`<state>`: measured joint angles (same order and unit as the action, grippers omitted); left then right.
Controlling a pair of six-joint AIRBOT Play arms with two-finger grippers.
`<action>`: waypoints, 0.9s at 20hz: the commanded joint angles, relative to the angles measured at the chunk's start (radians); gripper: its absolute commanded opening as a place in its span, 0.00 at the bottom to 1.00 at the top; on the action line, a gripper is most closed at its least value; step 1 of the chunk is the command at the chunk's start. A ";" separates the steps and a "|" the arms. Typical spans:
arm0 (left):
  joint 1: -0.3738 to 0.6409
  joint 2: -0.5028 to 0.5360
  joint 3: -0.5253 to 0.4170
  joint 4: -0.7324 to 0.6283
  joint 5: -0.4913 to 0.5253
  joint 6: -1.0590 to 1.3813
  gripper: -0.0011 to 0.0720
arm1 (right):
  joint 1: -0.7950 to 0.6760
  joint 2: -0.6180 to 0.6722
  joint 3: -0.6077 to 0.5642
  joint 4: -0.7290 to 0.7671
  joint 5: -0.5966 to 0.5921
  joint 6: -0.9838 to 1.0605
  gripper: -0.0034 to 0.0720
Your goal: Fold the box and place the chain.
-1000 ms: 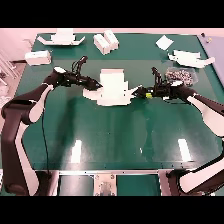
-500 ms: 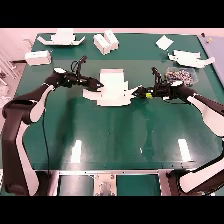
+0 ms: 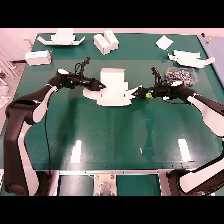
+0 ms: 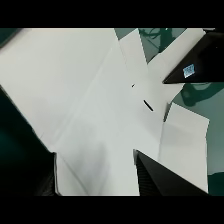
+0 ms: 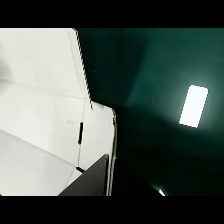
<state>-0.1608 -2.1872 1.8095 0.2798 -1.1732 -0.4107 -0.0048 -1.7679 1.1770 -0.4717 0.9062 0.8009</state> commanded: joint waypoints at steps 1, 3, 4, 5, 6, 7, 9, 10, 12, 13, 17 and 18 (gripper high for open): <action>0.000 -0.001 0.003 -0.030 0.027 0.026 0.68 | -0.001 0.001 0.000 -0.017 0.000 -0.001 0.05; 0.000 -0.001 0.006 -0.031 0.042 0.027 0.68 | -0.001 0.001 0.000 -0.019 0.000 -0.001 0.05; 0.000 -0.001 0.006 -0.027 0.038 0.027 0.68 | -0.001 0.001 0.000 -0.019 0.000 -0.001 0.05; 0.000 -0.001 0.006 -0.022 0.036 0.027 0.68 | -0.001 0.001 0.000 -0.019 0.000 -0.001 0.05; 0.000 -0.001 0.006 -0.022 0.037 0.032 0.68 | -0.001 0.001 0.000 -0.019 0.000 -0.001 0.05; 0.000 -0.001 0.006 -0.022 0.036 0.038 0.63 | -0.001 0.001 0.000 -0.019 0.000 -0.001 0.05; 0.000 -0.001 0.006 -0.023 0.018 0.051 0.42 | -0.001 0.001 0.000 -0.019 0.000 -0.001 0.05; 0.000 -0.001 0.006 -0.022 0.008 0.053 0.42 | -0.001 0.001 0.000 -0.019 0.000 -0.001 0.06; 0.000 -0.001 0.006 -0.019 0.004 0.055 0.41 | -0.001 0.001 0.000 -0.019 -0.001 -0.001 0.05; 0.000 -0.001 0.006 -0.018 0.003 0.062 0.41 | -0.001 0.001 0.000 -0.019 -0.001 -0.002 0.05; 0.000 -0.001 0.006 -0.010 -0.046 0.138 0.30 | -0.001 0.001 0.000 -0.019 0.000 -0.002 0.05; 0.000 -0.001 0.006 -0.010 -0.038 0.151 0.30 | -0.001 0.001 0.000 -0.019 0.000 -0.002 0.05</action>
<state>-0.1612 -2.1872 1.8149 0.2634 -1.1931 -0.3115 -0.0048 -1.7679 1.1770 -0.4908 0.9062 0.7990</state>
